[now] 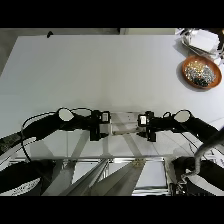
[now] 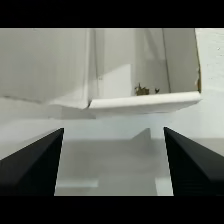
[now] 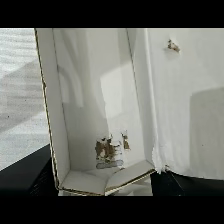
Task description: Fold the box and place the chain.
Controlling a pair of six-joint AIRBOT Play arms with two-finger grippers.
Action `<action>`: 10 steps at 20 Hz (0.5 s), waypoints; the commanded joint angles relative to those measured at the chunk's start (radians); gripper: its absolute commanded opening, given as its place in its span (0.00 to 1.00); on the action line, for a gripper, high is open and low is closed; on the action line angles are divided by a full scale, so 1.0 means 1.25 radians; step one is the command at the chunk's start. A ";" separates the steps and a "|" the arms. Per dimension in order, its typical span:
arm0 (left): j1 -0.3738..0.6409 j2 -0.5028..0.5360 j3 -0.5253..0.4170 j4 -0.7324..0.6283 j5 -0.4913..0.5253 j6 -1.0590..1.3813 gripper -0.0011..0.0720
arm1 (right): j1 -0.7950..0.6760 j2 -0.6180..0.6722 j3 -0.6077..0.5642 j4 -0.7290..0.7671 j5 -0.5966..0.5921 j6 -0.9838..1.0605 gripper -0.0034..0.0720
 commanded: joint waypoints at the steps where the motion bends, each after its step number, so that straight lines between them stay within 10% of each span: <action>1: -0.015 -0.022 0.000 -0.039 -0.008 0.066 0.98 | 0.000 0.001 0.000 0.000 0.000 0.000 0.66; 10: -0.042 -0.035 0.000 -0.090 0.024 0.067 0.98 | 0.000 0.001 0.000 0.000 0.001 0.000 0.66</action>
